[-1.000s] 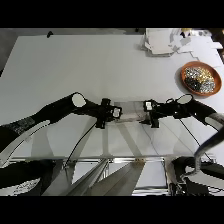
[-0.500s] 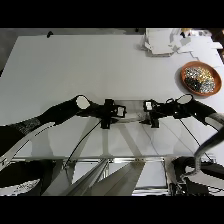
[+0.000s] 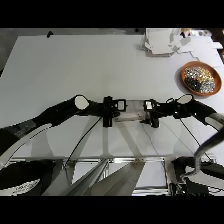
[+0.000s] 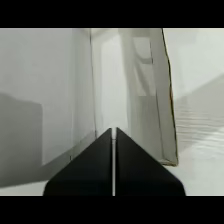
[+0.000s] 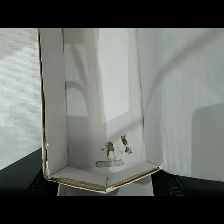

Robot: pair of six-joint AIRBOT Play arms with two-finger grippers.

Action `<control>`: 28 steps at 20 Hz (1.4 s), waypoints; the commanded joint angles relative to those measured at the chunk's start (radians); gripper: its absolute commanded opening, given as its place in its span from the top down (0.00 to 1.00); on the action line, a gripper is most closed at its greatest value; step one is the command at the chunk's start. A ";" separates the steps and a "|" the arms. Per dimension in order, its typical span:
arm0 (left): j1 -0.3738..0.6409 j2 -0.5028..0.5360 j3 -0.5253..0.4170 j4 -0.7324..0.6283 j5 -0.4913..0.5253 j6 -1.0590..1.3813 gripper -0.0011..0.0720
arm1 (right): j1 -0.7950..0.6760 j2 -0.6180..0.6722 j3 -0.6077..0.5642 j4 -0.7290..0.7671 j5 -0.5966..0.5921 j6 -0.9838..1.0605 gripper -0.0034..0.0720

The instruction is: Fold the box and place the chain.

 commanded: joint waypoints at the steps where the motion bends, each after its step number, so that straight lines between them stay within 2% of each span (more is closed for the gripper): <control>1: 0.040 0.104 0.000 0.115 -0.073 -0.290 0.98 | 0.000 0.000 0.001 -0.001 0.003 0.000 0.35; 6: 0.182 0.269 0.000 0.381 -0.204 -1.008 0.98 | 0.000 0.000 0.001 -0.001 0.003 0.000 0.35; 8: 0.245 0.289 0.000 0.447 -0.266 -1.241 0.98 | 0.000 0.000 0.001 -0.001 0.002 0.000 0.35; 10: 0.290 0.280 -0.011 0.472 -0.307 -1.350 0.98 | 0.000 0.000 0.001 -0.001 0.002 0.000 0.35; 15: 0.312 0.187 -0.096 0.328 -0.300 -1.373 0.97 | 0.000 0.000 0.001 -0.001 0.002 0.000 0.35; 21: 0.245 -0.004 -0.097 0.122 -0.237 -1.335 0.97 | 0.000 0.000 0.001 -0.001 0.002 0.000 0.35; 28: 0.179 -0.009 -0.095 -0.032 -0.217 -1.162 0.96 | 0.000 0.000 0.001 -0.001 0.003 0.000 0.35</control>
